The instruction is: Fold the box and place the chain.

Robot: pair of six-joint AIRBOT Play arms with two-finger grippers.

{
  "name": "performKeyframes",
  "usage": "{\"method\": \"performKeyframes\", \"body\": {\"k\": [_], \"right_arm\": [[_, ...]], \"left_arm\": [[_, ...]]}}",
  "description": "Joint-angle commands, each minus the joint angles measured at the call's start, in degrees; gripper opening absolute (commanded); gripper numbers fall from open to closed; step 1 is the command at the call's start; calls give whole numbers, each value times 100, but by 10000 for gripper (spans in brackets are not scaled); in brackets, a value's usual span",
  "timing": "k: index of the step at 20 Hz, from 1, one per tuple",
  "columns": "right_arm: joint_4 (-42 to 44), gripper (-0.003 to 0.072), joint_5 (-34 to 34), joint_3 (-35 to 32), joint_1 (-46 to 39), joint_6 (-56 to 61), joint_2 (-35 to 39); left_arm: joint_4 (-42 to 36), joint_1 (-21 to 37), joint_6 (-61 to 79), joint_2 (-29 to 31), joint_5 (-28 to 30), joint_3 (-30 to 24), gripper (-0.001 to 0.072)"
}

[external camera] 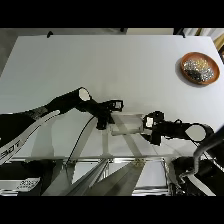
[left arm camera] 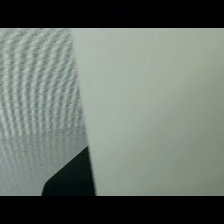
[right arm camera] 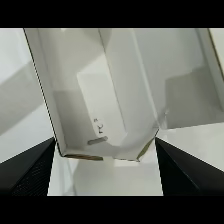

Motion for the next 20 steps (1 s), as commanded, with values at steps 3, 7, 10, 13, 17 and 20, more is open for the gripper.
{"method": "performKeyframes", "body": {"k": [3, 7, 10, 13, 17, 20], "right_arm": [[317, 691, 83, 122, -468, -619, -212], [586, 691, 107, 125, -468, -1003, -299], [793, 691, 105, 125, -468, -1373, -452], [966, 691, 146, 173, -468, -1349, -658], [1045, 691, 367, 236, -717, -1346, -848], [1102, 691, 472, 238, -800, -1475, -852]], "left_arm": [[0, 2, 2, 4, 2, 2, 11], [0, 2, 2, 4, 4, 2, 11], [0, 2, 2, 4, 4, 2, 11], [0, 2, 2, 4, 7, 2, 11], [0, 2, 2, 4, 2, 2, 11], [0, 2, 2, 4, 4, 2, 11]]}}
